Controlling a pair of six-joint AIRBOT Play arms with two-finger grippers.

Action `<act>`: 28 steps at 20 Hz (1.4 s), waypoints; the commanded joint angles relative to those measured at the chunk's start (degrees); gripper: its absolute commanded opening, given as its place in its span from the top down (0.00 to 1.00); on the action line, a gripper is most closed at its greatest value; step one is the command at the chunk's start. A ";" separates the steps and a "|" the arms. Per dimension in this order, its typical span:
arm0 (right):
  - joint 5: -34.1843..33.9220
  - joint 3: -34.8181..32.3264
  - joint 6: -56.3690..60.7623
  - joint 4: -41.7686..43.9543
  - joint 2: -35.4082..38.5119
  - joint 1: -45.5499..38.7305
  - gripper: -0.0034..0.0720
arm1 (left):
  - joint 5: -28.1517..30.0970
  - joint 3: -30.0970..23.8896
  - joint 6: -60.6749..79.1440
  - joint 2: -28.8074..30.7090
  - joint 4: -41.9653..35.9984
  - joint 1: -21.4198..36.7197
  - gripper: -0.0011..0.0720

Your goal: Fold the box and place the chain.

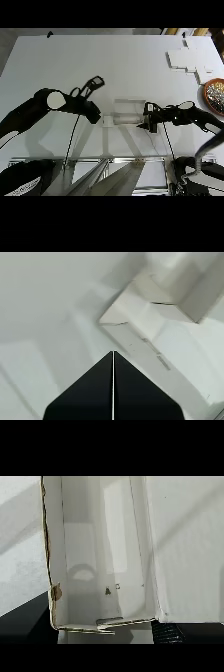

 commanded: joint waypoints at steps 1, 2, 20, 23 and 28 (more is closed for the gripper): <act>0.02 -0.02 0.00 0.00 -0.02 0.00 0.41 | 5.29 -6.67 -20.11 0.26 -2.58 3.96 0.98; 0.02 -0.02 0.00 0.00 -0.02 0.02 0.41 | 6.75 -8.13 -20.17 -0.50 -4.63 4.04 0.98; 0.02 -0.02 0.00 0.02 -0.02 0.02 0.41 | 4.70 -7.04 3.02 -10.62 -26.32 1.29 0.98; 0.00 -0.02 0.00 0.00 -0.02 0.02 0.41 | 4.35 -4.79 2.75 -10.60 -26.49 0.35 0.98; 0.02 -0.02 0.00 0.00 -0.02 0.02 0.41 | 3.89 -0.79 -0.11 -10.58 -25.11 -1.64 0.70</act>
